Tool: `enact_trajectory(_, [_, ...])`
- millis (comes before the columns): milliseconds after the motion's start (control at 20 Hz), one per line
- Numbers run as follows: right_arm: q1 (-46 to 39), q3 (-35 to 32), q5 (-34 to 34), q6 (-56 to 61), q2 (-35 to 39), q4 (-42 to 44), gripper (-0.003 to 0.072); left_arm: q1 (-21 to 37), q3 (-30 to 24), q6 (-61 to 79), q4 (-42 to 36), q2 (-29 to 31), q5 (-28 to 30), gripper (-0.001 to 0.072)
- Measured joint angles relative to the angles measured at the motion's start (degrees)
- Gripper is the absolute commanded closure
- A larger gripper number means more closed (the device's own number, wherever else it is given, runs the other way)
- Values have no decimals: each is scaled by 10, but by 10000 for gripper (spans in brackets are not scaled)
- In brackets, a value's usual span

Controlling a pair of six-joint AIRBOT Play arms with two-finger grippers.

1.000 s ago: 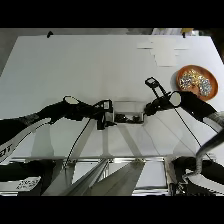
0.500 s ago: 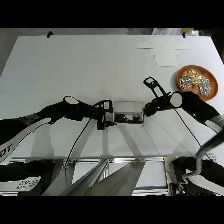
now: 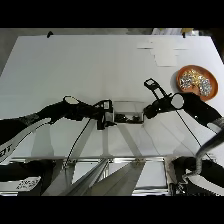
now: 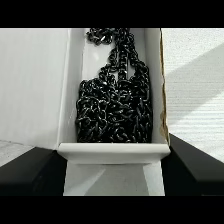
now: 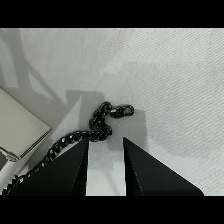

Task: Fold the box and place the chain.

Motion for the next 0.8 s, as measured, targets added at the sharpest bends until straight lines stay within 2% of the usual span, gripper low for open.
enact_trajectory(800, [22,-4,-24,-10,-2,-21,473,0,0,0,0,0,0,501])
